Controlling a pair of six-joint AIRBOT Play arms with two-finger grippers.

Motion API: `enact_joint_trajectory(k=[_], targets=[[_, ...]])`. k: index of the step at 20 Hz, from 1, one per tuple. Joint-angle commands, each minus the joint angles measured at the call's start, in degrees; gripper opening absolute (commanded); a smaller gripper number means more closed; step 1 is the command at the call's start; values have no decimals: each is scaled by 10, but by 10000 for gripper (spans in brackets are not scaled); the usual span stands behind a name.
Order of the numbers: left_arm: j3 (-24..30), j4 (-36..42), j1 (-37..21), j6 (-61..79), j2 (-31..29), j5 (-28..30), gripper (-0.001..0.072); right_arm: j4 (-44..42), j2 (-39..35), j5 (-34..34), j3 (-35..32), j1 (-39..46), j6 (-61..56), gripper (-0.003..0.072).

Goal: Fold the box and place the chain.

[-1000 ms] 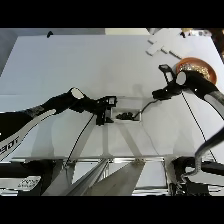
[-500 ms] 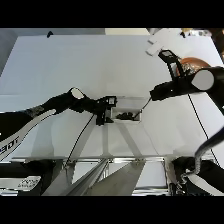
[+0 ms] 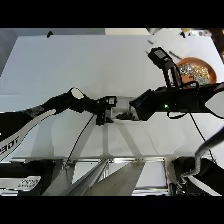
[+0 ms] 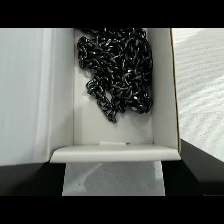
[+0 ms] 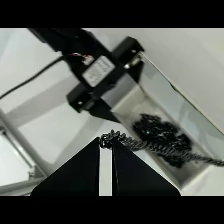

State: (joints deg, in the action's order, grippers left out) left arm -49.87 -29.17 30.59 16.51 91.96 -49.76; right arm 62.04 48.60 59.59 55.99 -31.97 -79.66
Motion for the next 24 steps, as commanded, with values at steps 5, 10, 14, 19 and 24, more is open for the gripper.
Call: enact_joint_trajectory(k=[5, 10, 14, 19, 24], targets=[[0, 0, 0, 0, 0, 0, 326, -15, -3, -27, 0, -33, 1, 21], [0, 0, 0, 0, 0, 0, 326, 51, 32, -31, -2, -33, 1, 22], [0, 0, 0, 0, 0, 0, 326, 72, 75, -35, -32, -33, 2, 22], [0, 0, 0, 0, 0, 0, 326, 71, 129, -64, -83, -33, 2, 23], [0, 0, 0, 0, 0, 0, 326, 72, 137, -69, -85, -33, 7, 212]])
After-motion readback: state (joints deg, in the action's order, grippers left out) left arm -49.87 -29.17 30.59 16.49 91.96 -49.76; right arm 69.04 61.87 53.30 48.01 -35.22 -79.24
